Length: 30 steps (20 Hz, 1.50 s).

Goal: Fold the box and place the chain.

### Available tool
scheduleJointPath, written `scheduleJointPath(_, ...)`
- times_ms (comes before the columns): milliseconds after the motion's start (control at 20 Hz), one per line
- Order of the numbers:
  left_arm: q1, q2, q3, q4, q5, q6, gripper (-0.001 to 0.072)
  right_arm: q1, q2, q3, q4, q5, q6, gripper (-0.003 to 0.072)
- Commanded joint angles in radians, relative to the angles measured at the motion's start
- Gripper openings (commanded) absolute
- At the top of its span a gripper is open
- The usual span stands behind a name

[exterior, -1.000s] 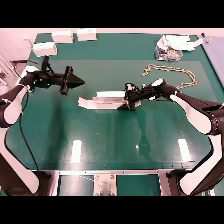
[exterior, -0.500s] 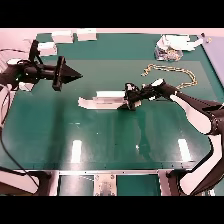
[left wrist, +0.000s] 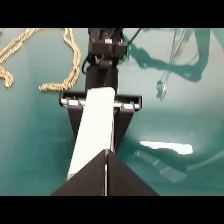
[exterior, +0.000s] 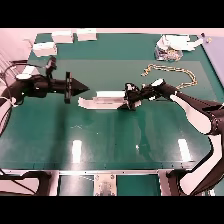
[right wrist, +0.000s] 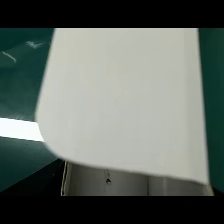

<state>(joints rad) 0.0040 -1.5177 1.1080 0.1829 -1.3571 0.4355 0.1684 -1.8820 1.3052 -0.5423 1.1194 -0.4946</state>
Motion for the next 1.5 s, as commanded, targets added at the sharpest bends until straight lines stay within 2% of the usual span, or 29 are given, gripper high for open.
scheduleJointPath(0,-0.033,0.005,-0.027,0.050,0.049,-0.008,0.0014,0.000,-0.001,0.000,0.000,0.000,0.000,0.0478)
scheduleJointPath(350,-0.033,0.007,-0.029,0.079,0.016,-0.115,0.0013,0.000,-0.001,0.000,0.000,0.000,0.000,0.0479)
scheduleJointPath(500,-0.038,0.008,-0.077,0.080,0.020,-0.121,0.0013,0.000,-0.001,0.000,0.000,0.000,0.000,0.0478)
scheduleJointPath(650,-0.082,0.007,-0.142,0.084,0.074,-0.118,0.0013,0.000,-0.001,0.000,0.000,0.000,0.000,0.0479)
scheduleJointPath(750,-0.134,0.000,-0.145,0.086,0.141,-0.108,0.0013,0.000,-0.001,0.000,0.000,0.000,0.000,0.0478)
scheduleJointPath(950,-0.183,-0.004,-0.143,-0.022,0.275,-0.018,0.0013,0.000,-0.001,0.000,0.000,0.000,0.000,0.0479)
scheduleJointPath(1300,-0.183,-0.129,-0.034,-0.066,0.295,0.024,0.0014,0.000,-0.001,0.000,0.000,0.000,0.000,0.0478)
scheduleJointPath(1450,-0.183,-0.152,0.010,-0.088,0.317,0.046,0.0014,0.000,-0.001,0.000,0.000,0.000,0.000,0.0478)
